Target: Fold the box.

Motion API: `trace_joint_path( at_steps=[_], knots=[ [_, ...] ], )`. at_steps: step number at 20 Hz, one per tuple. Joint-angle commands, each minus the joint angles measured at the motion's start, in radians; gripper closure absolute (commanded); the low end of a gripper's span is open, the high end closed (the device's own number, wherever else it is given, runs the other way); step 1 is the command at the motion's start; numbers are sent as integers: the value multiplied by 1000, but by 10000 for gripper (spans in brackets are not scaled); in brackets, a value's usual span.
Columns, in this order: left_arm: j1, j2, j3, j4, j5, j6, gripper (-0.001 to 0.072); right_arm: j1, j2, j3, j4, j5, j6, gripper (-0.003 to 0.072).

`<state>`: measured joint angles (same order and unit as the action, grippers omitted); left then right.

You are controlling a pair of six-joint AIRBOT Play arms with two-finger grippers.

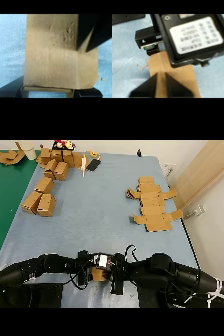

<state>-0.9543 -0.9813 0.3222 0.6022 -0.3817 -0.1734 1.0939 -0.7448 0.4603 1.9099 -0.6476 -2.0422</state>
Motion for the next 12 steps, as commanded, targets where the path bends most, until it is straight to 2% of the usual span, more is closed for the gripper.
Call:
trace_joint_path(
  at_steps=[1,6,12],
  knots=[
    [0,0,1,0,0,0,264,60,23,-4,-192,15,86,262],
    [0,0,1,0,0,0,263,58,14,-5,-339,1,86,262],
    [0,0,1,0,0,0,263,63,15,-5,-348,2,86,262]
  ],
)
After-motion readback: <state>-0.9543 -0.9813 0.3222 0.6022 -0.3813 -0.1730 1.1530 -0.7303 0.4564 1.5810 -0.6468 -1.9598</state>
